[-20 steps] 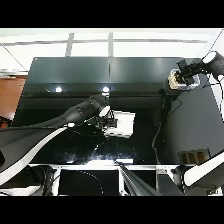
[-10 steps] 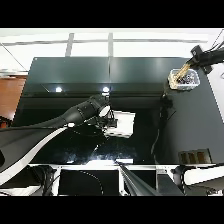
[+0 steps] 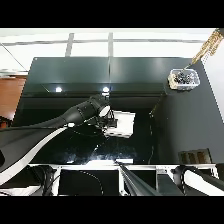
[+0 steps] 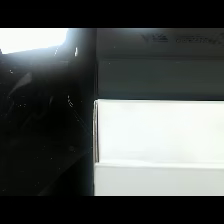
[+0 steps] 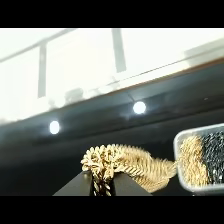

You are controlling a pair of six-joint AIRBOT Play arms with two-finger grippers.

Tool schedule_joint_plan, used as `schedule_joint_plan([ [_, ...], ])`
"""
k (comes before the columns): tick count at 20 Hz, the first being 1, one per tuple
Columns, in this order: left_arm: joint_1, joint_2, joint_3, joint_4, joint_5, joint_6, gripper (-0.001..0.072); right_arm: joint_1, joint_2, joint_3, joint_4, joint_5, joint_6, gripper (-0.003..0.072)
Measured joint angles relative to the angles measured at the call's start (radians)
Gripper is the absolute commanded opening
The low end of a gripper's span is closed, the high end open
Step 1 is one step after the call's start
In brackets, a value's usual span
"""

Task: Fold the box and place the chain.

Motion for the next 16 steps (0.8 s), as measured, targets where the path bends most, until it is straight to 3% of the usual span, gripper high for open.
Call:
schedule_joint_plan([
  [8, 0.000, 0.000, 0.000, 0.000, 0.000, 0.000, 0.0028, 0.196, 0.315, -0.294, 0.013, 0.189, -0.135, 0.0044],
  [12, 0.000, 0.000, 0.000, 0.000, 0.000, 0.000, 0.0028, 0.337, 0.360, -0.433, 0.029, 0.275, -0.163, 0.0045],
  [16, 0.000, 0.000, 0.000, 0.000, 0.001, 0.000, 0.0028, 0.468, 0.371, -0.592, 0.092, 0.262, -0.173, 0.0044],
])
